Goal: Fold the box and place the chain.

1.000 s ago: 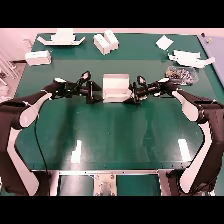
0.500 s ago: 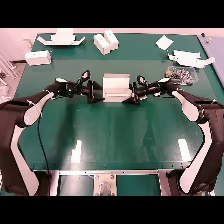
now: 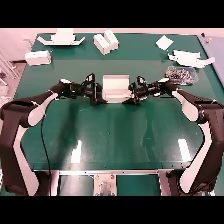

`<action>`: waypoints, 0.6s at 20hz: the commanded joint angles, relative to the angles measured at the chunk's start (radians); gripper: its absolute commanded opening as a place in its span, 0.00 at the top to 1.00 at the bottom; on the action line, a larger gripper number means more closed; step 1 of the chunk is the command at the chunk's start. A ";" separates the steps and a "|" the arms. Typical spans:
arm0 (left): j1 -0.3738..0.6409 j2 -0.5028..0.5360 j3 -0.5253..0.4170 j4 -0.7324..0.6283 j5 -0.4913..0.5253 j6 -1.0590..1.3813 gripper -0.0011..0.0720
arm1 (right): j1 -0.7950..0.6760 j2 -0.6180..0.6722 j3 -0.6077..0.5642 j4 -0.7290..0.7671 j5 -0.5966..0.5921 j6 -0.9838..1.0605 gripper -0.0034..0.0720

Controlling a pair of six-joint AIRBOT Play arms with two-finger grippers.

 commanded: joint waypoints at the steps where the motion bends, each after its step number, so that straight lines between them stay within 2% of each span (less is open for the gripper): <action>1: -0.005 -0.001 0.001 0.030 0.014 0.002 0.01 | 0.000 0.001 0.000 0.003 -0.004 0.002 0.23; 8: -0.005 -0.001 0.001 0.046 0.027 0.003 0.04 | 0.000 0.001 0.000 0.003 -0.004 0.002 0.23; 9: -0.005 -0.001 0.001 0.046 0.028 0.003 0.08 | 0.000 0.001 0.000 0.003 -0.004 0.002 0.23; 10: -0.005 -0.001 0.001 0.048 0.027 0.004 0.27 | 0.000 0.001 0.000 0.003 -0.004 0.002 0.23; 12: -0.005 -0.001 0.001 0.060 0.029 0.011 0.27 | 0.000 0.001 0.000 0.003 -0.004 0.002 0.23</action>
